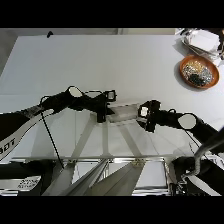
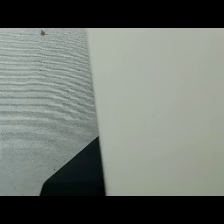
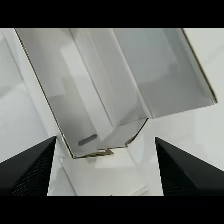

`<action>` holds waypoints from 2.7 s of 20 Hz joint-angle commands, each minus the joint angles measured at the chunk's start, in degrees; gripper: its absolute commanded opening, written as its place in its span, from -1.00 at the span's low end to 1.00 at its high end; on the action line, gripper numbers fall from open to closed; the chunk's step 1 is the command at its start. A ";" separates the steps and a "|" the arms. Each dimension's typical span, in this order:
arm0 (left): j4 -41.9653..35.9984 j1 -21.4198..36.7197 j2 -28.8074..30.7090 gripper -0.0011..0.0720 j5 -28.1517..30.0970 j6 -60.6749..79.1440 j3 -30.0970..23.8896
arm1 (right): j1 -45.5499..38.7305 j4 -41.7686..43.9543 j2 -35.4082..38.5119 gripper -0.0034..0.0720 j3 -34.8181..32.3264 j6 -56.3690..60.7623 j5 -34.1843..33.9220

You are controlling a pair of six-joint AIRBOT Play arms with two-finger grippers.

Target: Fold the box and place the chain.

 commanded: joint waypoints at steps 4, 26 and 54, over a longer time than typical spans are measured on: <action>0.02 0.00 0.04 -0.89 -0.02 0.02 0.00 | -2.71 11.34 -3.58 0.96 0.04 -12.85 3.43; 0.02 0.00 0.04 -0.89 -0.02 0.02 0.02 | -6.49 19.15 -17.20 0.95 5.95 -24.63 14.53; 0.02 0.00 0.04 -0.89 -0.02 0.02 0.00 | -5.97 18.45 -21.22 0.94 6.60 -22.40 14.36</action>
